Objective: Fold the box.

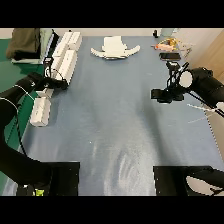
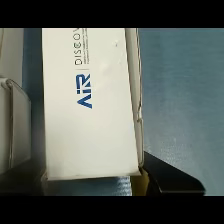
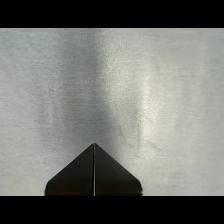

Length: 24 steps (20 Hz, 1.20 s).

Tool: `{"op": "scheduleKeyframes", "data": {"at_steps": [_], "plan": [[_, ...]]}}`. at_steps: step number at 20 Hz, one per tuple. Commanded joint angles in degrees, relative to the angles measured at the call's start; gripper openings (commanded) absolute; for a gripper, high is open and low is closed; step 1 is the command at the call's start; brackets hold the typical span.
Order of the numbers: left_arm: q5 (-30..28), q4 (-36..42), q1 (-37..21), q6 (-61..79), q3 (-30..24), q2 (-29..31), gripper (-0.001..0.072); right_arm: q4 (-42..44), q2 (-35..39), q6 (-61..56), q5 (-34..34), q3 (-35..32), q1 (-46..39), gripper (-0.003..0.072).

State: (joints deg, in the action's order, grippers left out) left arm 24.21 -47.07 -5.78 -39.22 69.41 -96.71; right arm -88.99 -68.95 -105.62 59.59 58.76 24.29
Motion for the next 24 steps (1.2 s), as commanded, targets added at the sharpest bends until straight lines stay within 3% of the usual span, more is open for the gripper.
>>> {"op": "scheduleKeyframes", "data": {"at_steps": [1,7,20,21,22,24], "plan": [[2.1,-0.9,0.7,-1.6,6.2,-4.8,0.0460,-0.1,0.0,0.0,-1.5,0.0,0.0,0.0003],[2.5,-5.3,0.7,-4.3,8.3,-6.3,0.0460,-0.1,0.0,0.0,-1.6,0.0,0.0,0.0003],[2.1,-5.2,0.8,-4.2,8.3,-6.3,0.0463,0.3,0.0,0.0,-1.6,0.0,0.0,0.0003],[1.7,-5.2,0.8,-4.2,8.3,-6.3,0.0520,0.3,0.0,0.0,-1.6,0.0,0.0,0.0003],[1.8,-5.2,0.7,-4.3,8.3,-6.3,0.0720,0.3,0.0,0.0,-1.6,0.0,0.0,0.0003],[1.9,-5.3,0.7,-4.3,8.3,-6.3,0.0720,0.3,0.0,0.0,-1.6,0.0,0.0,0.0003]]}}
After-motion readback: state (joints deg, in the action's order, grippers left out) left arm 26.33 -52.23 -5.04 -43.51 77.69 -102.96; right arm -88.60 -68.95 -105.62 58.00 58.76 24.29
